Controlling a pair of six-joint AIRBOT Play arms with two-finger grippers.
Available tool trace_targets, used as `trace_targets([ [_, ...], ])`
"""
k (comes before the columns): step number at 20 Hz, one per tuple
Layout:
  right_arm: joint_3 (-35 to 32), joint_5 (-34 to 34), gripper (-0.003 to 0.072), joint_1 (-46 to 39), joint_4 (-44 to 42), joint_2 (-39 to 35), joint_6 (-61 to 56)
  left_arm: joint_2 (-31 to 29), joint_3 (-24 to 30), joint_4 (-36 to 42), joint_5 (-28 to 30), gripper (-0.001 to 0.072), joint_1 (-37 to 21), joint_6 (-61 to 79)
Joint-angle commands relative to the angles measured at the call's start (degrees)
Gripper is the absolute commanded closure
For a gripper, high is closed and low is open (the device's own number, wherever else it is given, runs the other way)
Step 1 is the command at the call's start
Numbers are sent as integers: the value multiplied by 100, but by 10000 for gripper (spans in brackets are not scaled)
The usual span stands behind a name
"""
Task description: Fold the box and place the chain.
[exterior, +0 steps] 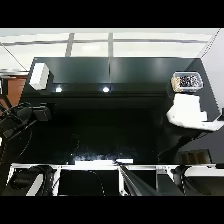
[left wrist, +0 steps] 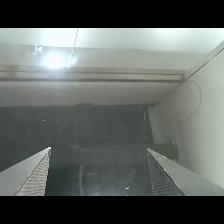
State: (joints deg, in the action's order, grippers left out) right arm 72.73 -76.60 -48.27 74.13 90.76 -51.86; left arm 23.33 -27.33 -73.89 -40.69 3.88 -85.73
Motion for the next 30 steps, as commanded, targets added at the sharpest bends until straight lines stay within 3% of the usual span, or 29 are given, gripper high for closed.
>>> trace_targets([
  [1, -166, -315, 673, 118, -1043, -262, 332, 4, 4, 2, -20, -3, 4, -2],
  [6, -1064, -186, 672, 538, -2194, -1139, 372, 4, 11, 140, -20, -1, 4, -7],
  [11, -2632, 11, 673, 1261, -3969, -2218, 940, 221, 190, 1314, -79, 8, 39, 122],
  [14, -4039, 595, 673, 1904, -5523, -3064, 1753, 1091, 181, 2343, -216, 8, 334, 774],
  [18, -5283, 1869, 673, 3075, -5921, -3845, 1974, 2671, -101, 3379, -291, 8, 811, 1368],
  [24, -5506, 2312, 673, 4068, -5930, -3845, 1974, 4542, -1084, 3930, -1001, 8, 1226, 2065],
  [27, -5506, 2302, 672, 4079, -5930, -3845, 1965, 5246, -1191, 5243, -1897, 7, 942, 3399],
  [30, -5506, 2275, 673, 4079, -5930, -3845, 1956, 5853, -1198, 5364, -2197, 7, 817, 3598],
])
